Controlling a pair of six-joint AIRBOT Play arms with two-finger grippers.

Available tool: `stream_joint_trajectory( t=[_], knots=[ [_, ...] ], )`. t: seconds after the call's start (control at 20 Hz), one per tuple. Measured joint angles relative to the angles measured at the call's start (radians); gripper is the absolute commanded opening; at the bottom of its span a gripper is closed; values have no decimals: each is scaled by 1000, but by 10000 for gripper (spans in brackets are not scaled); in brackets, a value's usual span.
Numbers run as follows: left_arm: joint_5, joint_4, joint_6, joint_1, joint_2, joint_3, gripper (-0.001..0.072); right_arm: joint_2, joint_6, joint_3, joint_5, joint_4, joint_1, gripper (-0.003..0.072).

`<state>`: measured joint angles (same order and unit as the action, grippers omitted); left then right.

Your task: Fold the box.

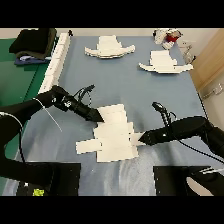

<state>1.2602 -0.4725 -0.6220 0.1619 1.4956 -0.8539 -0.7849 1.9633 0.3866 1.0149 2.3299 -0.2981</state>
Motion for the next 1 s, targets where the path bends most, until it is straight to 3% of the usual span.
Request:
stream_joint_trajectory(
  t=[0.25, 0.6, 0.65, 0.7, 0.75, 1.0],
  knots=[
    [70, 29, 58, 1, 23, -6, 342, 0, -1, 0, -4, 0, 0, 1],
    [92, 31, 109, 39, 31, -57, 340, 0, -2, 0, -4, -8, 0, 1],
    [92, 28, 111, 45, 31, -65, 252, 0, -2, 0, -5, -9, 0, 1],
    [94, 27, 113, 51, 32, -71, 49, 0, -2, 0, -4, -11, 0, 1],
    [97, 21, 114, 54, 32, -77, 21, 0, -2, 0, -4, -13, 0, 1],
    [126, 5, 129, 62, 32, -87, 21, -8, -2, 0, -2, -18, -1, 1]
  ],
)
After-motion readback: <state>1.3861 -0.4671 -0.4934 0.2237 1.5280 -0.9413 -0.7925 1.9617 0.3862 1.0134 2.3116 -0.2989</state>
